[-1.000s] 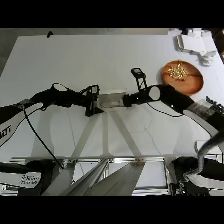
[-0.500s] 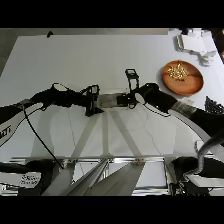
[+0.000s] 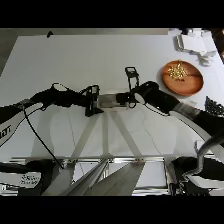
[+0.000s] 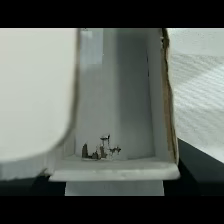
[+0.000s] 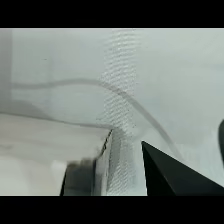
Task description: Fold the box and place the chain.
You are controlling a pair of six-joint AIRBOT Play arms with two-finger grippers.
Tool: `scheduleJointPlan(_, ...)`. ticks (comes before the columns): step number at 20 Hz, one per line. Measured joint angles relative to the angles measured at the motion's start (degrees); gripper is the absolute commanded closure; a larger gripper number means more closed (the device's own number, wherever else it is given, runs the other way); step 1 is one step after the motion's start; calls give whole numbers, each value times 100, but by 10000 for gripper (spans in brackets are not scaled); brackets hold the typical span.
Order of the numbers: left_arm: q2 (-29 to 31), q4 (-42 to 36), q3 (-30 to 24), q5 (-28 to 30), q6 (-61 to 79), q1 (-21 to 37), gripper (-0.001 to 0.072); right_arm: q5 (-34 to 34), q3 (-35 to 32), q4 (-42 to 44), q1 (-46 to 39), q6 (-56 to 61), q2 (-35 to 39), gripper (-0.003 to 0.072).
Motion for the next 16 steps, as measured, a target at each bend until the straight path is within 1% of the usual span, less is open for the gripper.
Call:
scheduleJointPlan(5, 0, -7, 0, 0, -7, 0, 550, 861, 0, 101, -542, -822, 1285, 180)
scheduleJointPlan(8, 0, -9, 0, 0, -9, 0, 550, 1095, 2, 114, -1255, -1547, 1930, 174)
scheduleJointPlan(9, 0, -9, 0, 0, -9, 0, 550, 1091, 2, 114, -1582, -1799, 2039, 138)
scheduleJointPlan(10, 0, -11, 0, 0, -9, 0, 550, 1034, 4, 114, -1917, -2022, 2083, 121)
scheduleJointPlan(11, 0, -11, 0, 0, -9, 0, 550, 946, 17, 111, -2258, -2229, 2072, 76)
scheduleJointPlan(12, 0, -11, 0, 0, -11, 0, 550, 857, 74, 114, -2634, -2422, 1974, 52)
scheduleJointPlan(14, 0, -11, 0, 0, -11, 0, 550, 774, 337, 164, -3287, -2765, 1563, 35)
scheduleJointPlan(15, 0, -11, 0, 0, -11, 0, 550, 734, 562, 251, -3576, -2946, 1244, 33)
scheduleJointPlan(16, 0, -11, 0, -2, -11, 0, 550, 713, 804, 367, -3801, -3101, 903, 13)
